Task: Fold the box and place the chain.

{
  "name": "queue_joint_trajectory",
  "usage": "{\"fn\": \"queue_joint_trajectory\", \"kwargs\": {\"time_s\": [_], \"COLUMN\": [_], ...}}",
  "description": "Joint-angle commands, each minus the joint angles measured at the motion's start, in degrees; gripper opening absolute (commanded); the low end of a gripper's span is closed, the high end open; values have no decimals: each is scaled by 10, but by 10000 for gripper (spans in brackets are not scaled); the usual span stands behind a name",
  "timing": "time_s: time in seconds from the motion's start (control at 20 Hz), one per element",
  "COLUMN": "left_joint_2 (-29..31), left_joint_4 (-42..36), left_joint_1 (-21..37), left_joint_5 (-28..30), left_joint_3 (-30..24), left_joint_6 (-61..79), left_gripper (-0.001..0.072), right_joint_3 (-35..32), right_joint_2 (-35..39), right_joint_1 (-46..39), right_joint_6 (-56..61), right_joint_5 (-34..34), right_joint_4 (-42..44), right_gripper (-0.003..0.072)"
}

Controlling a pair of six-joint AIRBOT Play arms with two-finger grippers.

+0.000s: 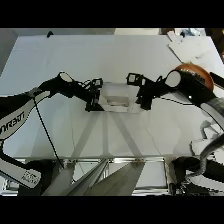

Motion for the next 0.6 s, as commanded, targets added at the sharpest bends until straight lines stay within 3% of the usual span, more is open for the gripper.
{"fn": "queue_joint_trajectory", "kwargs": {"time_s": [0.0,0.4,0.55], "left_joint_2": [0,0,0], "left_joint_4": [0,0,0], "left_joint_1": [0,0,0], "left_joint_5": [0,0,0], "left_joint_3": [0,0,0], "left_joint_6": [0,0,0], "left_gripper": [211,211,211], "right_joint_3": [0,0,0], "right_joint_2": [-35,-51,-51], "right_joint_1": [23,52,61], "right_joint_6": [-42,-41,-41], "right_joint_5": [-31,-66,-68], "right_joint_4": [9,11,12], "right_gripper": [321,308,213]}}
